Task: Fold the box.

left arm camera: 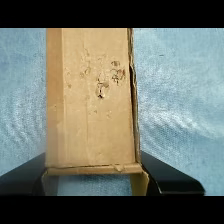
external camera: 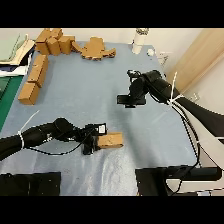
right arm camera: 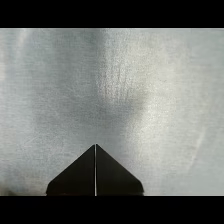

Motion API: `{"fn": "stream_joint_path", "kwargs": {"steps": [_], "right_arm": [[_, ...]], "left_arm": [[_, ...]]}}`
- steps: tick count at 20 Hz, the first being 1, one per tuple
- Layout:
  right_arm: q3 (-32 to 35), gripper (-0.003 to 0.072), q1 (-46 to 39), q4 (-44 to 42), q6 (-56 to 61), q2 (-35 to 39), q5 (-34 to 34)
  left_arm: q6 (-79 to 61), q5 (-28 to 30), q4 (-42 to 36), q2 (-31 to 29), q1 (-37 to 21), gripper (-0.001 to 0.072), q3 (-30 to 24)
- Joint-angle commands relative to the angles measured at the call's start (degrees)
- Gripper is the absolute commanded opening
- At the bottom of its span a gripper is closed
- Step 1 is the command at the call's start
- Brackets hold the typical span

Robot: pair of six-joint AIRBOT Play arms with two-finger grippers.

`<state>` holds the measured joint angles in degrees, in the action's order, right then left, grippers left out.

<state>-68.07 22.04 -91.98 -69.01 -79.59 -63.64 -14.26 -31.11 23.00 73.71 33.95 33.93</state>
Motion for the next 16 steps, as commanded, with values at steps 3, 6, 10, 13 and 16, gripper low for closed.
{"fn": "stream_joint_path", "kwargs": {"steps": [3,6,10,13,16], "right_arm": [[-0.68,0.0005,-0.24,-0.44,-0.63,-0.7,0.11],[-0.68,0.0005,-0.24,-0.44,-0.61,-0.7,0.11],[-0.68,0.0005,-0.24,-0.44,-0.61,-0.7,0.11],[-0.68,0.0005,-0.24,-0.44,-0.61,-0.7,0.11],[-0.68,0.0005,-0.24,-0.44,-0.63,-0.7,0.11]], "left_arm": [[9.53,3.32,0.52,-2.36,-0.68,0.0461,0.04],[17.05,8.68,0.61,-6.67,-3.34,0.0461,0.04],[18.95,13.09,2.01,-13.07,-11.43,0.0462,0.04],[29.97,11.34,9.64,-17.38,-20.63,0.0462,0.04],[50.14,-0.02,31.52,-20.17,-31.91,0.0462,0.04]]}}
